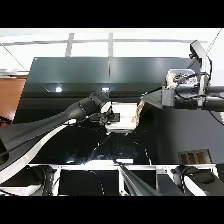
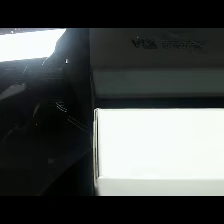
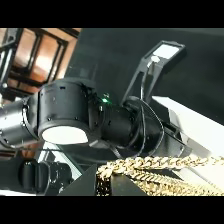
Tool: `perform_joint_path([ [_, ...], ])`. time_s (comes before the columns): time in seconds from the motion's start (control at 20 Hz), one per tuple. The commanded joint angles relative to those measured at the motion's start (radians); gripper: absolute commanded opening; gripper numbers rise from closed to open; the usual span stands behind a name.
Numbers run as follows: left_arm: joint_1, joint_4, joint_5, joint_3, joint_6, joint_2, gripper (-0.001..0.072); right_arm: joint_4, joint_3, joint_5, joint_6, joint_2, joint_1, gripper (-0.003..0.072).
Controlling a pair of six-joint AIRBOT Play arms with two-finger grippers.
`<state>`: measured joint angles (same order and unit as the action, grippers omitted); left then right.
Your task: Fold the box and place the chain.
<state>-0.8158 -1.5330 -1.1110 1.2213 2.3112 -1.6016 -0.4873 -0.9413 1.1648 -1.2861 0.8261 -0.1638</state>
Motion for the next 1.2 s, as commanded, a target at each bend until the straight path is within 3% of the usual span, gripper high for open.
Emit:
perform_joint_path([
  [0.0, 0.000, 0.000, 0.000, 0.000, 0.000, 0.000, 0.0032, -0.003, 0.005, -0.037, 0.000, 0.032, -0.039, 0.0019],
  [0.25, 0.000, 0.000, 0.000, 0.000, 0.000, 0.000, 0.0032, -0.045, 0.068, -0.064, 0.000, 0.088, -0.069, 0.0020],
  [0.35, 0.000, 0.000, 0.000, 0.000, 0.000, 0.000, 0.0032, -0.090, 0.116, -0.109, 0.000, 0.093, -0.069, 0.0021],
  [0.55, 0.000, 0.000, 0.001, 0.000, 0.000, 0.000, 0.0032, -0.042, 0.220, -0.227, 0.002, 0.136, -0.100, 0.0023],
  [0.85, 0.000, 0.000, 0.001, 0.000, 0.000, 0.000, 0.0032, -0.045, 0.223, -0.300, -0.031, 0.204, -0.175, 0.0024],
  [0.9, 0.000, 0.000, 0.001, 0.000, 0.000, 0.000, 0.0032, -0.045, 0.224, -0.295, -0.031, 0.204, -0.170, 0.0051],
  [0.95, 0.000, 0.000, 0.000, 0.000, 0.000, 0.000, 0.0032, -0.045, 0.223, -0.275, -0.030, 0.204, -0.165, 0.0273],
  [1.0, 0.000, 0.000, 0.000, 0.000, 0.000, 0.000, 0.0032, -0.047, 0.223, -0.249, -0.029, 0.204, -0.154, 0.0341],
  [1.15, 0.000, 0.000, 0.000, 0.000, 0.000, 0.000, 0.0032, -0.091, 0.223, -0.219, -0.027, 0.189, -0.035, 0.0341],
])
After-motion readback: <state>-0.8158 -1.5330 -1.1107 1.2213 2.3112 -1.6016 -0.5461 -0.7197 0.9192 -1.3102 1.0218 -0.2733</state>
